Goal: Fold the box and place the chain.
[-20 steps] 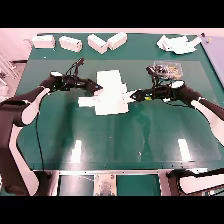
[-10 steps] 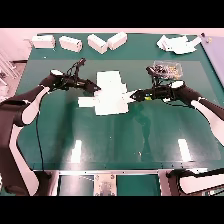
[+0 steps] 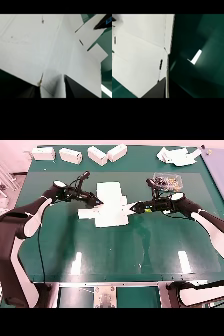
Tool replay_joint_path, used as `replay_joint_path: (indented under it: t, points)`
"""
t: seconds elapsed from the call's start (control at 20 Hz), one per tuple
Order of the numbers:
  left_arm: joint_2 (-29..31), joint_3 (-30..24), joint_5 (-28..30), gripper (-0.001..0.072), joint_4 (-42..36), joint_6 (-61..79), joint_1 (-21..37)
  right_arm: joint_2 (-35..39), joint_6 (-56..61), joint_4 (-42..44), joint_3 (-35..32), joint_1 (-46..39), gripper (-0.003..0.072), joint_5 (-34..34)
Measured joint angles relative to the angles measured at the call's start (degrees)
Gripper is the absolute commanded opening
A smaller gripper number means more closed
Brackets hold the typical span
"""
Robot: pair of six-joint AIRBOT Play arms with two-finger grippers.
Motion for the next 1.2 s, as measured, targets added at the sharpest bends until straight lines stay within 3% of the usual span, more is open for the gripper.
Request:
replay_joint_path:
  t: [0.25,0.35,0.9,0.95,1.05,1.15,1.2]
  points:
    - [0.00,0.24,0.04,0.0352,0.79,0.50,-0.57,0.00,0.00,0.00,0.00,0.00,0.0000,0.24]
    - [0.00,0.24,0.17,0.0443,0.87,0.74,-0.61,0.00,0.02,0.00,0.00,0.00,0.0000,0.39]
    - [-0.02,0.24,-0.52,0.0417,-0.83,0.70,1.14,0.00,0.02,-0.09,0.00,0.02,0.0000,0.57]
    - [0.00,0.24,-0.90,0.0350,-0.81,0.70,1.22,0.00,0.02,-0.11,0.00,0.02,0.0000,0.57]
    - [-0.17,0.31,-1.79,0.0336,-0.76,0.68,1.31,0.00,0.02,-0.09,0.00,0.02,0.0000,0.48]
    - [-0.48,0.44,-2.62,0.0254,-0.70,0.66,1.29,0.00,0.00,-0.09,0.00,0.02,0.0000,0.42]
    - [-0.55,0.52,-2.93,0.0172,-0.74,0.66,1.27,0.00,0.02,-0.09,0.00,0.02,0.0000,0.33]
